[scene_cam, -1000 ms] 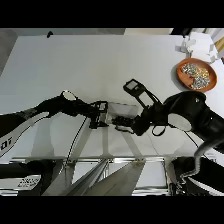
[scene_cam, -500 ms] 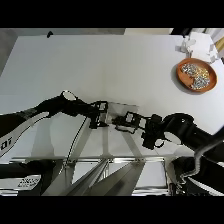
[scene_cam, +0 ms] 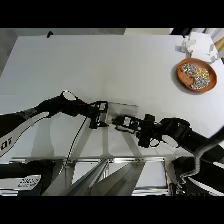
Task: Fold the box and place the chain.
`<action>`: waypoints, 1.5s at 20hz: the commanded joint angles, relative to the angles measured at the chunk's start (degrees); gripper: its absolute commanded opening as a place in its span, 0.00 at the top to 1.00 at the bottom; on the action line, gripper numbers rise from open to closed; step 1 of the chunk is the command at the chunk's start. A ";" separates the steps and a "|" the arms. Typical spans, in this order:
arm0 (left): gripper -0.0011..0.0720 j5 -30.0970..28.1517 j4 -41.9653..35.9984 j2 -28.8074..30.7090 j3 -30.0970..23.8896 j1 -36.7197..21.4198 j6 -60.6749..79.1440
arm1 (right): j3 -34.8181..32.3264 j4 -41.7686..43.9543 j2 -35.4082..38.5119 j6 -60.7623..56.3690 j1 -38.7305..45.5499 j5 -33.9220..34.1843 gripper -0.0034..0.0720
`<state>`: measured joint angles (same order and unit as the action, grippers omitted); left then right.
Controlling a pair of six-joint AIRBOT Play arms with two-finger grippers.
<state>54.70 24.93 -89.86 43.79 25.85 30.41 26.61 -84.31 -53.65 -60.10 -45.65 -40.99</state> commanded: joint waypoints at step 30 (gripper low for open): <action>0.61 -0.02 0.00 0.00 0.04 -0.04 0.00 | -4.83 -2.47 -4.02 -0.02 -0.04 10.21 0.84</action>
<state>54.68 24.93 -89.86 43.79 25.85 30.41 22.09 -86.50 -57.65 -59.92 -45.69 -31.03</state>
